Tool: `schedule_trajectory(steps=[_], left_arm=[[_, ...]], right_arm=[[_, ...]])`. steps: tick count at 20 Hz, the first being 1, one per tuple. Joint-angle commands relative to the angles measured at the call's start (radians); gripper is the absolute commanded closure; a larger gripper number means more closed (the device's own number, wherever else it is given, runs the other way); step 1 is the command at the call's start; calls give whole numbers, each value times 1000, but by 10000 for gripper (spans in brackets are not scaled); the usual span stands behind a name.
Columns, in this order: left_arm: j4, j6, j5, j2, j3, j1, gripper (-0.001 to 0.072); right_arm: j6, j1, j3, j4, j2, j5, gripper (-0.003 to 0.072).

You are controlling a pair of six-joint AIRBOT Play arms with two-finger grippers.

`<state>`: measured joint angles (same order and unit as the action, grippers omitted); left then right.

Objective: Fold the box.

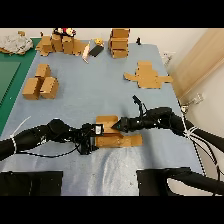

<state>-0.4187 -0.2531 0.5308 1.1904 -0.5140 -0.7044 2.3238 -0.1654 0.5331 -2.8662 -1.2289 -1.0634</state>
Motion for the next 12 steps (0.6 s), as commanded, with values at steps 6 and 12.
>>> schedule_trajectory(steps=[6, 12], left_arm=[[0, 0, 0, 0, 0, 0, 341], [0, 0, 0, 0, 0, 0, 341]], right_arm=[[45, 3, -1, 59, -43, 55, 685], [42, 3, -2, 88, -43, 106, 684]])
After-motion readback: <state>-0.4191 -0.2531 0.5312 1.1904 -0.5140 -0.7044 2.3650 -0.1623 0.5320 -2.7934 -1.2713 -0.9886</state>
